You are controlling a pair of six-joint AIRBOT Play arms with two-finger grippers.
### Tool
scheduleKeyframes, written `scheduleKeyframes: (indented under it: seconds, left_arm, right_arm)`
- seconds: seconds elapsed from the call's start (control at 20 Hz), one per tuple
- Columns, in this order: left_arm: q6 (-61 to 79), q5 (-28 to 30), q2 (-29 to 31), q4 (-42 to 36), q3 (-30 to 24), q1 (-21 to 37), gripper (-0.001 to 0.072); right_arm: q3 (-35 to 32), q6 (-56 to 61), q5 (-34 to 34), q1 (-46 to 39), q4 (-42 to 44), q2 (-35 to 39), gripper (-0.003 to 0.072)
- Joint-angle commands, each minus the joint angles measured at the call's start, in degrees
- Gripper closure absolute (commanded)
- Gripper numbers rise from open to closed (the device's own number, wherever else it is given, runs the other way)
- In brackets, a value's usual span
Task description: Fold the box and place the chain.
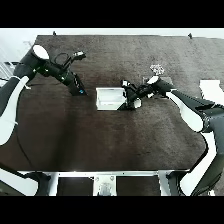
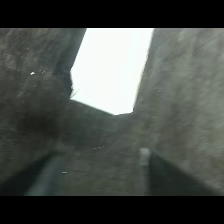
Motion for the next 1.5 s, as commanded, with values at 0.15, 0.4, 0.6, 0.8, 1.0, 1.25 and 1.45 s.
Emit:
scheduleKeyframes:
  seconds: [0.15, 0.4, 0.6, 0.8, 1.0, 1.25, 1.45]
  left_arm:
    - [7.21, 4.61, -0.22, 0.72, -2.86, 0.31, -0.0011]
    - [25.73, 2.89, -0.15, -5.01, -9.99, 0.70, 0.0097]
    - [41.97, 9.14, -0.22, -15.30, -16.04, 2.32, -0.0011]
    - [45.77, 12.22, -0.22, -15.32, -18.12, 1.73, -0.0011]
    - [39.56, 15.21, -0.24, -16.35, -18.10, 0.72, -0.0011]
    - [34.01, 16.76, -1.46, -5.68, -17.81, -1.90, -0.0011]
    - [32.52, 16.39, -1.51, -6.03, -17.42, -1.90, -0.0006]
  right_arm:
    - [-0.02, 0.00, 0.02, 0.02, 0.02, 0.02, 0.0108]
    - [-0.02, 0.00, 0.02, 0.02, 0.02, 0.02, 0.0108]
    - [-0.02, 0.00, 0.02, 0.00, 0.02, 0.02, 0.0108]
    - [-0.02, 0.00, 0.02, 0.02, 0.02, 0.02, 0.0108]
    - [-0.02, 0.00, 0.02, 0.02, 0.02, 0.02, 0.0108]
    - [-0.02, 0.00, 0.02, 0.02, 0.02, 0.02, 0.0108]
    - [-0.02, 0.00, 0.02, 0.02, 0.02, 0.02, 0.0108]
